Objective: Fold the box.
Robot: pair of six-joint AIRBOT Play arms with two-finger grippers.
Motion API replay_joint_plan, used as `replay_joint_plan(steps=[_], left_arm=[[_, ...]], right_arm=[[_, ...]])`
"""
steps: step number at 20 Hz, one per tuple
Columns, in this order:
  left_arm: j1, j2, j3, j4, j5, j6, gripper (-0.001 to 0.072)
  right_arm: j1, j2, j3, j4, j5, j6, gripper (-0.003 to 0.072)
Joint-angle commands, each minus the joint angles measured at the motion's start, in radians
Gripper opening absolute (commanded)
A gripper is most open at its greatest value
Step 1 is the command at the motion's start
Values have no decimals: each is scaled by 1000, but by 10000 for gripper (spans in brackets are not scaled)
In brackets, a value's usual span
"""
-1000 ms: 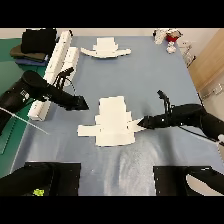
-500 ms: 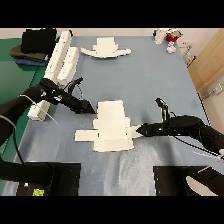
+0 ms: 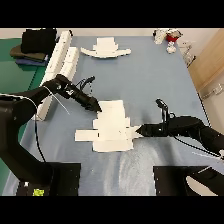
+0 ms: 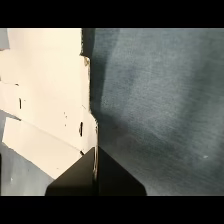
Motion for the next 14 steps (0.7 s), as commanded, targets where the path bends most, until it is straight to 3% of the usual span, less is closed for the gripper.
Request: replay_joint_plan(steps=[1, 8, 9, 10, 14], left_arm=[[-39, -30, 43, -2, -122, 51, 230], [-44, -30, 43, 2, -165, 84, 224], [-44, -30, 43, 3, -165, 95, 166], [-44, -30, 43, 3, -176, 133, 10], [-59, -30, 43, 0, -184, 189, 12]], right_arm=[[1, 1, 0, -3, -6, 5, 2], [1, 1, 0, -3, -10, 5, 1], [1, 1, -1, -4, -11, 5, 2], [1, 1, 0, -4, -10, 5, 2], [1, 1, 3, -12, 5, 3, 3]])
